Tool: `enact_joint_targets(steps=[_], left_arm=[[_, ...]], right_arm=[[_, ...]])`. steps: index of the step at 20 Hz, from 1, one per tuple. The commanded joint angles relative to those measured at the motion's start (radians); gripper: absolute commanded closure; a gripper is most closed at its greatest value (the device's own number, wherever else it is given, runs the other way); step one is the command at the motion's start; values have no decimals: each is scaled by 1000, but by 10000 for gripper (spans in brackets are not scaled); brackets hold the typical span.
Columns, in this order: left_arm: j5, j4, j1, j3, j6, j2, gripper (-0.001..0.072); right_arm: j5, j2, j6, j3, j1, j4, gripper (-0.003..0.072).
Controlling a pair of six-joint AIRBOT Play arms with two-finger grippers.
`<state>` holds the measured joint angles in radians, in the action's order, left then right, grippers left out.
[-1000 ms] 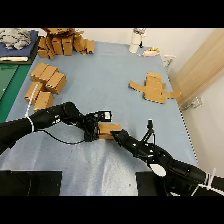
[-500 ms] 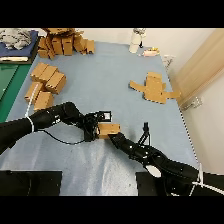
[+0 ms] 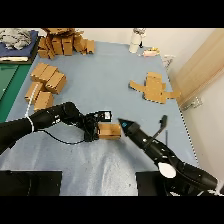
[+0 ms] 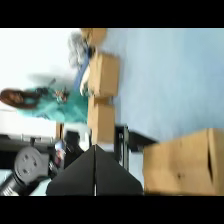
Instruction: Fold the box.
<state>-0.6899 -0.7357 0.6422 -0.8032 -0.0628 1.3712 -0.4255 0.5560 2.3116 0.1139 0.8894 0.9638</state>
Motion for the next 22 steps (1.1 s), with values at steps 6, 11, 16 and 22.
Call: enact_joint_targets(steps=[6, 11, 16, 22], left_arm=[[29, -34, -27, -5, -264, -38, 230], [27, -298, -193, -31, -640, -127, 229], [-75, -521, -481, -159, -920, -151, 229], [-131, -545, -828, -361, -960, -151, 229]], right_arm=[[44, -137, -447, -2, -117, -309, 683], [51, -119, -454, -2, -117, -309, 682], [46, -119, -462, -2, -117, -309, 683], [46, -119, -481, -2, -117, -309, 682]])
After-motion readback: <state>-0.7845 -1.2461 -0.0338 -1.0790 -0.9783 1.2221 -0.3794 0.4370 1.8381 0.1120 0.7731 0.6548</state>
